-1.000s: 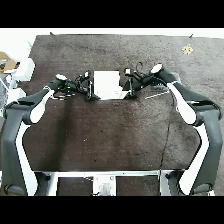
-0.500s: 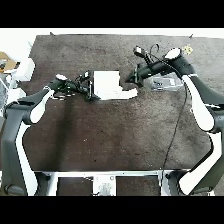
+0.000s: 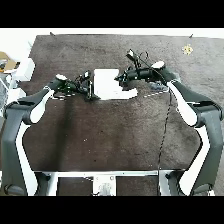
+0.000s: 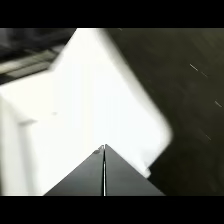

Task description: Fold the box and place the chain.

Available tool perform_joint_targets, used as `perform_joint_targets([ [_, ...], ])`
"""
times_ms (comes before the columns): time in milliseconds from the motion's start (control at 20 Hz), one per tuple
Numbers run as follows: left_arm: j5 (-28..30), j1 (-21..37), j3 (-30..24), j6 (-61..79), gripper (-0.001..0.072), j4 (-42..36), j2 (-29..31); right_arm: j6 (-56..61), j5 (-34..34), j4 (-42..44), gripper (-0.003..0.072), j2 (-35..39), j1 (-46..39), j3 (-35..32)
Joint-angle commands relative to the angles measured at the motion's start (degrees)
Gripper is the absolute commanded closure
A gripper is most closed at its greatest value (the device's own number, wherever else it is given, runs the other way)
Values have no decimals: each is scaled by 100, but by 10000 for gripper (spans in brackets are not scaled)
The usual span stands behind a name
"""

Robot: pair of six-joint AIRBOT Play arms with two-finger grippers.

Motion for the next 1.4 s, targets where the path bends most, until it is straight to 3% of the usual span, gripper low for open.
perform_joint_targets([
  [0,4,2,-2,2,349,0,-4,-46,-345,-411,687,-225,22,0],
  [200,2,2,-2,2,349,0,-4,-48,151,-466,687,-328,28,0],
  [400,2,2,-2,2,349,0,-4,-179,153,-525,687,-323,13,33],
  [750,2,2,-2,2,349,0,-4,-85,529,-203,686,48,-118,621],
  [1000,2,2,-2,2,350,2,-4,221,1303,-1928,685,977,-181,619],
  [1050,2,2,-2,2,349,0,-4,225,1364,-2350,639,1045,-153,619],
  [1100,4,2,-2,2,349,0,-4,280,1377,-2828,354,1049,-122,619],
  [1150,2,2,-2,2,350,0,-4,278,1338,-3169,133,1032,-118,573],
  [1200,2,2,-2,2,349,0,-4,271,1165,-3305,101,994,-120,452],
  [1350,2,2,-2,2,349,0,-4,-264,739,-3501,101,824,-42,15],
])
